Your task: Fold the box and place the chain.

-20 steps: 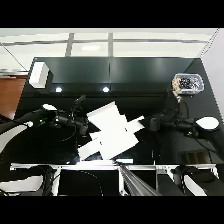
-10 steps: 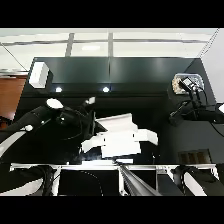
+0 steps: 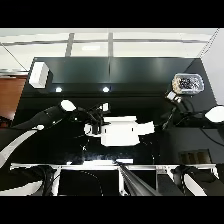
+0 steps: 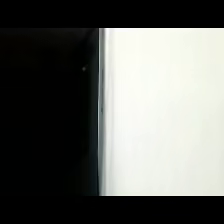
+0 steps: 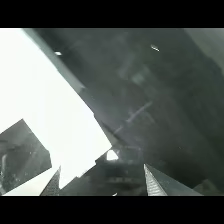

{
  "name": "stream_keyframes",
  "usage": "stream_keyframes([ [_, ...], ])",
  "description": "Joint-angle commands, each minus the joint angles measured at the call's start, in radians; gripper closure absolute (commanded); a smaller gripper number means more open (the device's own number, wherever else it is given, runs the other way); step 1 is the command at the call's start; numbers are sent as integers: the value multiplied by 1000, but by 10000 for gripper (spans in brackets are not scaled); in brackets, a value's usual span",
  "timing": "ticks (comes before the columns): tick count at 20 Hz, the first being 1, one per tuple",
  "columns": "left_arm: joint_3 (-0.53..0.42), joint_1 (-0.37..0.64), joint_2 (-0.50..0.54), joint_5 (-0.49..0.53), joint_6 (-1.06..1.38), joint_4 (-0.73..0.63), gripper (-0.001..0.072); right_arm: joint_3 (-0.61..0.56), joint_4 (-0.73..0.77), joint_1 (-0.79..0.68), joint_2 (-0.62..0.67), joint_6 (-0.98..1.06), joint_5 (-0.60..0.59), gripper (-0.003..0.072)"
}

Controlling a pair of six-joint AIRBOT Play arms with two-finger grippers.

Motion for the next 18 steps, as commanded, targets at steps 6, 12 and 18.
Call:
stream_keyframes([
  [6,22,-5,-27,28,5,32,683,-124,15,264,-1,-180,-97,84],
  [12,22,-5,-27,28,5,32,682,-143,35,417,-65,-233,-169,84],
  [18,22,-5,-27,28,5,32,683,-136,107,503,-101,-240,-357,84],
])
